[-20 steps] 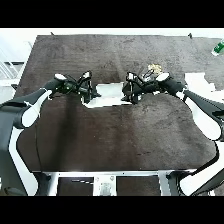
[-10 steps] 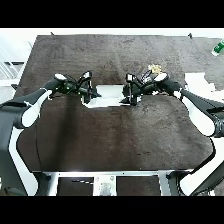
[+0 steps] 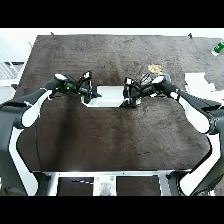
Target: Fold the box and place the chain.
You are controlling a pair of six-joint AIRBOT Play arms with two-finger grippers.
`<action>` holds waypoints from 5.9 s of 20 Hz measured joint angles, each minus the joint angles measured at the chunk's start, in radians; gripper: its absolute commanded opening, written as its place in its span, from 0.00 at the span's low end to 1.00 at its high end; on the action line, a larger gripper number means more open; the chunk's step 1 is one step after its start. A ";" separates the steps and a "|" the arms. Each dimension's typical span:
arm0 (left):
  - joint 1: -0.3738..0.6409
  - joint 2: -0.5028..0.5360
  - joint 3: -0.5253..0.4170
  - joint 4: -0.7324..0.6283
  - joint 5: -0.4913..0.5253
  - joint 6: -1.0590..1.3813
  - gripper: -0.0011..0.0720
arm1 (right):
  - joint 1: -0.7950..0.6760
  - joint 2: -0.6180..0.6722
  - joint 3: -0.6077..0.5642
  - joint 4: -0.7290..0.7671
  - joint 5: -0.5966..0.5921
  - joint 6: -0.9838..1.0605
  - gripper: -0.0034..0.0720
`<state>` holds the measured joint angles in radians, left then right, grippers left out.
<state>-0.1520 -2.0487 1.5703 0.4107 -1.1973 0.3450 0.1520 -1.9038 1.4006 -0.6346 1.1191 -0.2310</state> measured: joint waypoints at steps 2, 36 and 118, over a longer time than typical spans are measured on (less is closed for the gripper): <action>0.000 0.000 0.000 0.000 0.000 0.000 0.04 | 0.000 -0.004 0.004 0.014 0.000 -0.008 0.84; 0.000 0.000 0.000 0.000 0.000 -0.005 0.04 | 0.006 -0.100 0.092 0.058 0.067 -0.051 0.84; 0.139 0.254 0.084 0.061 -0.274 -0.247 0.03 | -0.012 -0.114 0.094 0.050 0.086 -0.013 0.68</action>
<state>-0.0132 -1.7947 1.6543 0.4713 -1.4708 0.0982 0.1402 -2.0182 1.4944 -0.5846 1.2053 -0.2436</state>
